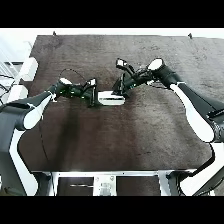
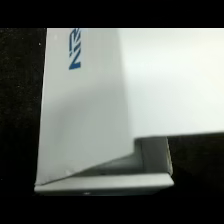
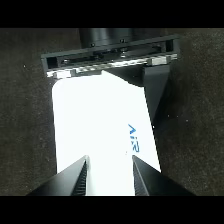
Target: Fold the box and place the chain.
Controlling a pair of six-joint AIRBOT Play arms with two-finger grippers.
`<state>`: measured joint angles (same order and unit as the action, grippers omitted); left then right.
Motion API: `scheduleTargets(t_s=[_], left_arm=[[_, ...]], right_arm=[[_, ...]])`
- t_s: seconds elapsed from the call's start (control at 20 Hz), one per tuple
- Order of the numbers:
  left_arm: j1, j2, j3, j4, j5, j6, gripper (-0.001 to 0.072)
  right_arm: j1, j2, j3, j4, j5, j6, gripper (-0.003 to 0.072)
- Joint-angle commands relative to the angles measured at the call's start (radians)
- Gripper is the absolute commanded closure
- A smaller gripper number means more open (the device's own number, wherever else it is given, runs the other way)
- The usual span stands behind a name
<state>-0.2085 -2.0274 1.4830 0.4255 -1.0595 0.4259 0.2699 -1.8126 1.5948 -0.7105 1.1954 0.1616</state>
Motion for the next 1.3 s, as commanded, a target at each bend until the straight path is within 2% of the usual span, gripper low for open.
scheduleTargets(t_s=[0.0,0.4,0.65,1.25], left_arm=[[0.000,0.000,0.000,0.000,0.000,0.000,0.0351],[0.000,0.000,0.000,0.000,0.000,0.000,0.0351],[0.000,0.000,0.000,0.000,0.000,0.000,0.0352],[0.000,0.000,0.000,0.000,0.000,0.000,0.0352]], right_arm=[[0.011,-0.012,0.001,-0.009,-0.017,-0.006,0.0309],[0.026,-0.032,0.001,-0.035,-0.021,-0.006,0.0306],[0.026,-0.037,0.006,-0.042,-0.081,-0.006,0.0308],[0.024,-0.037,0.037,-0.053,-0.116,-0.006,0.0319]])
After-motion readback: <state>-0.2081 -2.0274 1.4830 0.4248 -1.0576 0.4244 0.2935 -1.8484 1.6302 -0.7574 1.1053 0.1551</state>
